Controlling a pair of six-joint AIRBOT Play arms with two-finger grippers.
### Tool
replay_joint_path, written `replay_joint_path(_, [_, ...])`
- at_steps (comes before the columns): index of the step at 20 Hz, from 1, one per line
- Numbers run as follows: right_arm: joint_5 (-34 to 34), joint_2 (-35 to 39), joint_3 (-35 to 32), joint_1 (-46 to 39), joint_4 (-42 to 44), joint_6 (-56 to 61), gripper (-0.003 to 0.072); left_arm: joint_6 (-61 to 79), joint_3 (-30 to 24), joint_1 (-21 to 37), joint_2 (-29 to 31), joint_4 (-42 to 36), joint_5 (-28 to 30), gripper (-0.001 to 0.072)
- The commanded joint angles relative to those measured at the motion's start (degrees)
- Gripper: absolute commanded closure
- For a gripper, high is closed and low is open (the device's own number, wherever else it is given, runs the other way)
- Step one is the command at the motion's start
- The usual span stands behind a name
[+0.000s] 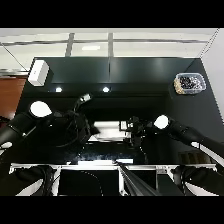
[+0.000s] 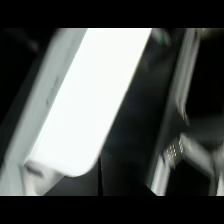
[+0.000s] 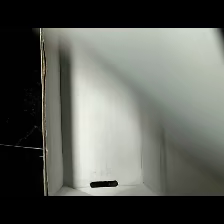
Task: Fold the box and place the chain.
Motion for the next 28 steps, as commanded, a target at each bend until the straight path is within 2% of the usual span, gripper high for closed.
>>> replay_joint_path(1, [0.0, 0.0, 0.0, 0.1, 0.0, -0.1, 0.0493, 5.8, -2.5, 0.0, -2.0, -14.4, 20.0, 0.0683])
replay_joint_path(3, [0.0, 0.0, 0.0, 0.1, 0.0, -0.1, 0.0494, 6.7, -2.3, 0.0, -4.5, -10.9, 21.7, 0.0683])
replay_joint_path(5, [0.0, 0.0, 0.0, 0.1, 0.1, -0.1, 0.0494, 6.6, -2.2, -0.5, -6.9, -5.5, 20.6, 0.0684])
replay_joint_path(8, [0.0, 0.0, 0.0, 0.1, 0.1, -0.1, 0.0494, 5.9, -2.3, -4.1, -8.5, 1.5, 20.4, 0.0684])
replay_joint_path(11, [-0.1, 0.0, 0.0, 0.1, 0.1, -0.1, 0.0493, 5.9, -2.2, -7.4, -10.7, 2.6, 20.7, 0.0683])
replay_joint_path(14, [-0.1, 0.0, 0.0, 0.1, 0.1, -0.1, 0.0494, 6.0, -2.0, -7.4, -9.2, 2.9, 23.9, 0.0684])
replay_joint_path(17, [0.0, 0.0, 0.0, 0.1, 0.1, -0.1, 0.0494, 5.2, -0.3, -7.0, -3.6, 9.8, 23.1, 0.0683])
replay_joint_path(19, [0.0, 0.0, 0.0, 0.1, 0.2, -0.1, 0.0494, 2.9, -0.3, -4.5, 0.8, 12.1, 19.1, 0.0682])
replay_joint_path(22, [0.0, 0.0, 0.0, 0.1, 0.2, -0.1, 0.0494, 3.0, -0.3, 2.1, 5.0, 13.5, 7.1, 0.0682])
replay_joint_path(25, [0.0, 0.0, 0.0, 0.1, 0.2, -0.1, 0.0494, 3.4, -0.3, 6.6, 5.2, 11.1, -5.4, 0.0682])
replay_joint_path(27, [0.0, 0.0, 0.0, 0.1, 0.2, -0.1, 0.0494, 3.3, -1.2, 5.7, 4.3, 7.1, -6.7, 0.0676])
replay_joint_path(28, [-0.1, 0.0, 0.0, 0.1, 0.2, -0.1, 0.0494, 3.4, -1.9, 4.5, 3.7, 5.2, -4.6, 0.0547])
